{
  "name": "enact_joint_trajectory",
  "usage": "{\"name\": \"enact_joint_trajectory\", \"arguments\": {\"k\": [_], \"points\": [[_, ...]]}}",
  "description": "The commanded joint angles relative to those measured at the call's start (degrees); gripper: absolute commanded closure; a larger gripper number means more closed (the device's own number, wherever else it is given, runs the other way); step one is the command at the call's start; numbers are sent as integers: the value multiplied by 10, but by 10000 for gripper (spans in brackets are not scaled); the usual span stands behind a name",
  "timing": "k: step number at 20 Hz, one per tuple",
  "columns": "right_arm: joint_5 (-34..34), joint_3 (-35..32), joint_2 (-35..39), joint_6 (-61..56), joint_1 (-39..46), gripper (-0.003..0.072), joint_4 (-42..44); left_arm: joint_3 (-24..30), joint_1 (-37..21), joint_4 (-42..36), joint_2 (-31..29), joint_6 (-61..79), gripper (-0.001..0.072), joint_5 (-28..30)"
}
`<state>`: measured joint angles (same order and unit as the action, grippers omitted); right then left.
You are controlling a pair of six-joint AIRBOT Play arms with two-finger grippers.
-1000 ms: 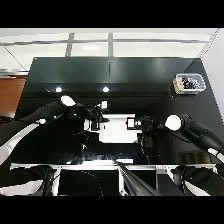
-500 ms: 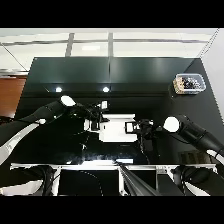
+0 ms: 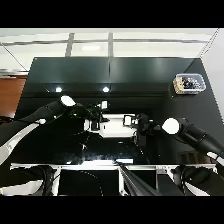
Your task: Fold the box and place the chain.
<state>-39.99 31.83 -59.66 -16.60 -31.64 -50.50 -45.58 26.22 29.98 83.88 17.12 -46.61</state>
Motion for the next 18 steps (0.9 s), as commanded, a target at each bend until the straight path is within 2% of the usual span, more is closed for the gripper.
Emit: {"name": "enact_joint_trajectory", "arguments": {"k": [1, 8, 12, 18], "points": [[-18, 20, 10, -12, 48, -13, -5, 0, 0, 0, 0, 0, 680, -1], [12, 20, 4, 11, 74, -13, 12, 0, 0, 0, 0, 0, 680, -1], [12, 20, -21, 114, 74, -13, 107, 0, 0, 0, 0, 0, 680, -1], [-27, 19, -76, 189, 74, -2, 137, 0, 0, 0, 0, 0, 680, -1]]}}
